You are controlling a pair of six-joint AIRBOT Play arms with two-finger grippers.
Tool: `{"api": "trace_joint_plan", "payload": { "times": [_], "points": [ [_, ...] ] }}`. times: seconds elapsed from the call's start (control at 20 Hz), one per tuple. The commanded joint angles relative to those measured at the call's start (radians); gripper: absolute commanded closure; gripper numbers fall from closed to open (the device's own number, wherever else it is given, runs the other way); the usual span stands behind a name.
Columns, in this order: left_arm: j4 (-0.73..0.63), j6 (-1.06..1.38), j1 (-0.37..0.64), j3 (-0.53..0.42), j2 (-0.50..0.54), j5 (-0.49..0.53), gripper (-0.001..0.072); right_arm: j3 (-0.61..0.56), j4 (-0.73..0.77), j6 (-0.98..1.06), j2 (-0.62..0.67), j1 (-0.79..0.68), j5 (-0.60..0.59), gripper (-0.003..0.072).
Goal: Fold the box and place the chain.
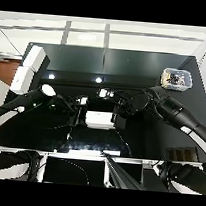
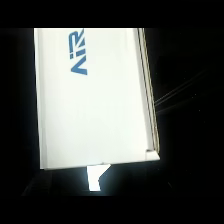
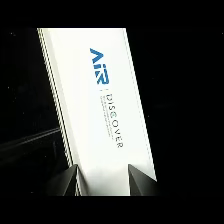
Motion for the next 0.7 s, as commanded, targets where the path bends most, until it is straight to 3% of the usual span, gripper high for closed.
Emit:
{"api": "trace_joint_plan", "payload": {
  "times": [0.0,0.25,0.65],
  "points": [
    [0.0,-0.001,-0.001,0.0,-0.001,0.0,0.0165,-0.002,0.004,0.006,0.0,0.011,-0.003,0.0333],
    [0.0,-0.001,-0.001,0.0,-0.001,0.0,0.0165,-0.041,0.005,0.019,-0.003,0.043,0.02,0.0333],
    [0.0,-0.001,-0.001,0.0,-0.001,0.0,0.0165,0.0,-0.034,0.114,0.045,0.034,-0.006,0.0313]
  ]
}}
